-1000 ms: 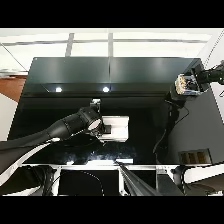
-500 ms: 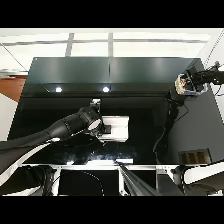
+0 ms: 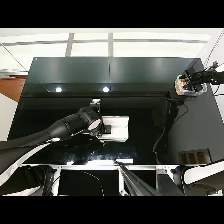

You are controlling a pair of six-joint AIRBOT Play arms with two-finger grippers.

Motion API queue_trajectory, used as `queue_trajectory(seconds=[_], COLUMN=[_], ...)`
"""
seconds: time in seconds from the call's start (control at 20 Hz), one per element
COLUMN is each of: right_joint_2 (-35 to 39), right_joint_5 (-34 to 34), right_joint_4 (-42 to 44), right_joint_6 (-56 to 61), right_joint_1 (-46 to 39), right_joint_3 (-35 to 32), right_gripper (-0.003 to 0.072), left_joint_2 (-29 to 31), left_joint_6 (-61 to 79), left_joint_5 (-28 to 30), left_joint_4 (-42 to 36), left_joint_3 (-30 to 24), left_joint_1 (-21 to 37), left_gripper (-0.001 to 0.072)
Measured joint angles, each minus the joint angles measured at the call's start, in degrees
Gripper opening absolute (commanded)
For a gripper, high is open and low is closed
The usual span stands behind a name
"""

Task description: Fold the box and place the chain.

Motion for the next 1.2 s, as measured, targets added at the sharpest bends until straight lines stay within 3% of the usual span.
queue_trajectory(seconds=[0.25, 0.3, 0.35, 0.45, 0.9, 1.2], right_joint_2=[0.0, 0.0, 0.0, -0.1, 2.4, 11.9], right_joint_5=[-0.3, -0.5, -0.6, -0.7, 3.0, 8.2], right_joint_4=[-0.5, -0.5, -0.8, -1.2, -0.5, -0.5], right_joint_6=[-0.1, -0.1, -0.2, -0.2, -6.8, -19.1], right_joint_1=[0.0, 0.0, 0.0, 0.0, -0.9, -1.5], right_joint_3=[0.0, 0.0, 0.0, -0.1, 3.5, 5.5], right_gripper=[0.0547, 0.0509, 0.0252, 0.0049, 0.0043, 0.0043], left_joint_2=[0.0, 0.0, 0.0, 0.0, 0.0, 0.0], left_joint_6=[0.0, 0.0, 0.0, 0.0, 0.0, 0.0], left_joint_5=[0.0, 0.0, 0.1, 0.1, 0.1, 0.2], left_joint_4=[0.0, 0.0, 0.0, 0.0, -0.1, -0.1], left_joint_3=[0.0, 0.0, 0.0, 0.0, 0.0, 0.0], left_joint_1=[0.0, 0.0, 0.0, 0.0, 0.0, 0.0], left_gripper=[0.0032, 0.0032, 0.0033, 0.0032, 0.0032, 0.0032])
